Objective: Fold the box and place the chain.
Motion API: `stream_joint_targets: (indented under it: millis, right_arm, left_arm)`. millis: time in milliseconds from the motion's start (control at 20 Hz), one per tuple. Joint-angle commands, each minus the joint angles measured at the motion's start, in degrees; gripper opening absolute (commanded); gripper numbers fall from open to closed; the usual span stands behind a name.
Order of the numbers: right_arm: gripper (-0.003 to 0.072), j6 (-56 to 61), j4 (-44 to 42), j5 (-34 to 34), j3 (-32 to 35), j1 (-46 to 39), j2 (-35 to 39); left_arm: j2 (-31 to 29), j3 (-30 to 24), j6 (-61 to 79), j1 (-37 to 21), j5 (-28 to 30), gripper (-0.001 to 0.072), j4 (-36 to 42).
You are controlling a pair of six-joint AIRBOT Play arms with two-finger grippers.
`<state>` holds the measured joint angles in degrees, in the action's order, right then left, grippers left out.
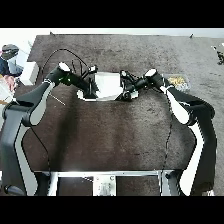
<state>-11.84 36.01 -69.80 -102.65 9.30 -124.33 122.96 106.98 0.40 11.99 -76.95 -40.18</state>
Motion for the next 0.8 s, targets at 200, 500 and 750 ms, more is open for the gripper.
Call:
stream_joint_targets:
  millis: [200, 500, 750]
  right_arm:
    - [0.0451, 0.02, -0.02, -0.02, -0.02, 0.02, -0.02]
    - [0.0451, 0.02, -0.02, 0.0, -0.02, 0.02, -0.02]
    - [0.0451, 0.02, -0.02, 0.0, -0.02, 0.02, -0.02]
  left_arm:
    - [0.02, -0.02, -0.57, -0.13, 0.24, 0.051, -0.57]
    - [-0.87, 0.39, -2.01, -4.2, -4.44, 0.0345, -0.94]
    - [-3.61, 0.98, -3.63, -4.59, -8.0, 0.0011, -1.18]
